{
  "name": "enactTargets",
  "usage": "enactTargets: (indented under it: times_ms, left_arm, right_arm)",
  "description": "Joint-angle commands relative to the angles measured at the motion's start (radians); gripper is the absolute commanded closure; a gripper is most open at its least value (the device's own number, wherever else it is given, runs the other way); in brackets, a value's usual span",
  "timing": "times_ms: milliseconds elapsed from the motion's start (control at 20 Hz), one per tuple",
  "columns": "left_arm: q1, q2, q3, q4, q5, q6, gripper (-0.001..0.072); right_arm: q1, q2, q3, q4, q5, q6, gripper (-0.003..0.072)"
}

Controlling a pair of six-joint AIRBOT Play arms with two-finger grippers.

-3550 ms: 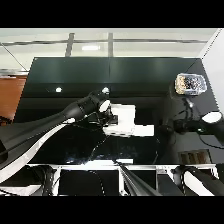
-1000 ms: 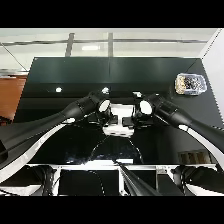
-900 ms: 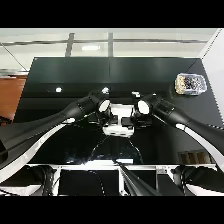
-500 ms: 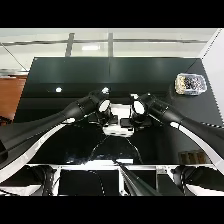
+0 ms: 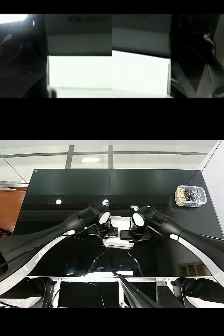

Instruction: Fold the box and place the chain.

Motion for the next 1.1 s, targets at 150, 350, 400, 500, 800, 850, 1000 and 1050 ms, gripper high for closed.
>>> enactTargets:
  times_ms: [150,350,400,500,800,850,1000,1050]
  left_arm:
    - [0.0,0.001,0.0,-0.002,0.002,-0.004,0.0681]
    - [0.0,0.001,0.0,-0.002,0.002,-0.004,0.0681]
    - [0.0,0.001,0.0,-0.002,0.002,-0.004,0.0681]
    - [0.0,0.001,0.0,-0.002,0.002,-0.004,0.0681]
    - [0.0,0.001,0.0,-0.002,0.002,-0.004,0.0681]
    - [0.001,0.001,0.0,-0.002,0.0,-0.004,0.0681]
    - [0.0,0.001,0.0,-0.002,0.0,-0.004,0.0681]
    - [0.0,0.001,0.0,-0.002,0.0,-0.004,0.0681]
  right_arm:
    - [0.0,-0.001,0.001,0.001,-0.018,0.027,0.0596]
    - [0.001,-0.001,0.001,0.004,-0.033,0.034,0.067]
    - [0.0,-0.001,0.001,0.003,-0.032,0.034,0.0661]
    - [0.0,0.0,0.003,0.003,-0.032,0.034,0.0361]
    - [0.0,0.169,0.003,-0.106,0.059,-0.08,0.0362]
    - [0.0,0.237,0.003,-0.159,0.085,-0.089,0.0362]
    - [-0.03,0.447,0.002,-0.459,0.155,-0.065,0.0362]
    - [-0.061,0.497,-0.003,-0.616,0.154,-0.053,0.0362]
